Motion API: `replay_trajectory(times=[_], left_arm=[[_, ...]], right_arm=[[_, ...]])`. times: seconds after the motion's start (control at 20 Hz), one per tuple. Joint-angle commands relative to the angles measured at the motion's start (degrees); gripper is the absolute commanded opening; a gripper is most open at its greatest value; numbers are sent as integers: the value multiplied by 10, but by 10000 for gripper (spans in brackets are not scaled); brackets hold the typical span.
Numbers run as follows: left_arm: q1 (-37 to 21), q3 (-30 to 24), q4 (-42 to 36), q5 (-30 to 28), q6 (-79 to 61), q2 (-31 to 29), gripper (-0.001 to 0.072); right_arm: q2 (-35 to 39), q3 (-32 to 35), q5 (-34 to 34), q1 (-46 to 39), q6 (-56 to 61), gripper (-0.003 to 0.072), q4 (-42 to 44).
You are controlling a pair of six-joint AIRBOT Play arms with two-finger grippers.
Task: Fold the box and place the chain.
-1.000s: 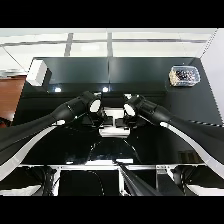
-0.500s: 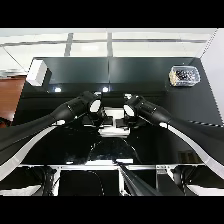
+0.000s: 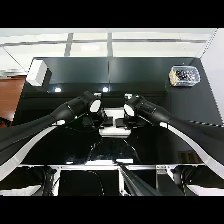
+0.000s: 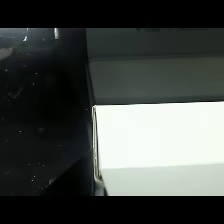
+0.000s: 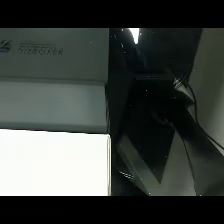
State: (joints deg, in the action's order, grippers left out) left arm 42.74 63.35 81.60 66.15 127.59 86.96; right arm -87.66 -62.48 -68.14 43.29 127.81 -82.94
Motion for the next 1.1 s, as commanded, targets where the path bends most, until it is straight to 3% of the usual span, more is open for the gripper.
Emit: replay_trajectory(times=[0.0,0.05,0.25,0.45,0.6,0.8,0.95,1.0,1.05], left_arm=[[-1,0,3,0,-1,0,24],[-1,0,3,-1,-1,0,24],[-1,0,4,-1,-1,0,24],[-1,0,6,0,0,0,24],[-1,0,10,-3,0,0,24],[-1,0,19,-6,2,0,24],[-1,0,19,-10,2,0,24],[-1,0,19,-9,2,0,24],[-1,0,19,-8,2,0,24]], right_arm=[[8,-1,-1,0,0,188,-1],[14,-1,2,-1,0,279,-2],[55,-3,4,-1,-15,277,-13],[145,-3,0,-1,-56,276,-22],[217,-3,-26,-18,-56,276,-124],[255,-3,-69,-113,-59,274,-394],[254,8,64,-249,-70,278,-422],[251,17,129,-297,-68,392,-405],[241,26,193,-348,-68,711,-366]])
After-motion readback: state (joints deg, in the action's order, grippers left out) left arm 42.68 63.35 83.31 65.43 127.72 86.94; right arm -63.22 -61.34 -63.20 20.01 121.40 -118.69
